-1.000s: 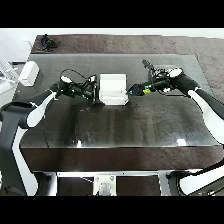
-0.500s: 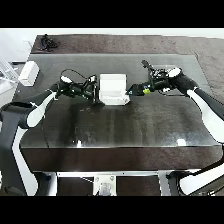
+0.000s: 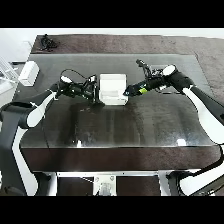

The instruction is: Fold the box and place the chain.

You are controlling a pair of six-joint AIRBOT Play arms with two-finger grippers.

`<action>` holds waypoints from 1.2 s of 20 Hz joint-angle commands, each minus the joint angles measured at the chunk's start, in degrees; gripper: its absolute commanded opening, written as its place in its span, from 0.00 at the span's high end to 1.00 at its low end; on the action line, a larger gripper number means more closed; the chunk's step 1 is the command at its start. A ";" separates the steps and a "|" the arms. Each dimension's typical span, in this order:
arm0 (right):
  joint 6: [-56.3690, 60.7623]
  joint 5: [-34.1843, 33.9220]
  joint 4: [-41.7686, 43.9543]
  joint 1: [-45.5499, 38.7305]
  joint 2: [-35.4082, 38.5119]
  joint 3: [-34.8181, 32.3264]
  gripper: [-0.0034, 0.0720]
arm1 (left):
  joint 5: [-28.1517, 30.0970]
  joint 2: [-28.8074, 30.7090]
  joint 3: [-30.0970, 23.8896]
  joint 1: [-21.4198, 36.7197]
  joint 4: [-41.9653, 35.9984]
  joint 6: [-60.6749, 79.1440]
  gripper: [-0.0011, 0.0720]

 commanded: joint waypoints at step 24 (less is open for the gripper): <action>29.49 -0.28 -25.20 10.34 -2.16 9.33 0.33 | -0.04 0.00 -0.02 0.00 0.00 -1.57 0.48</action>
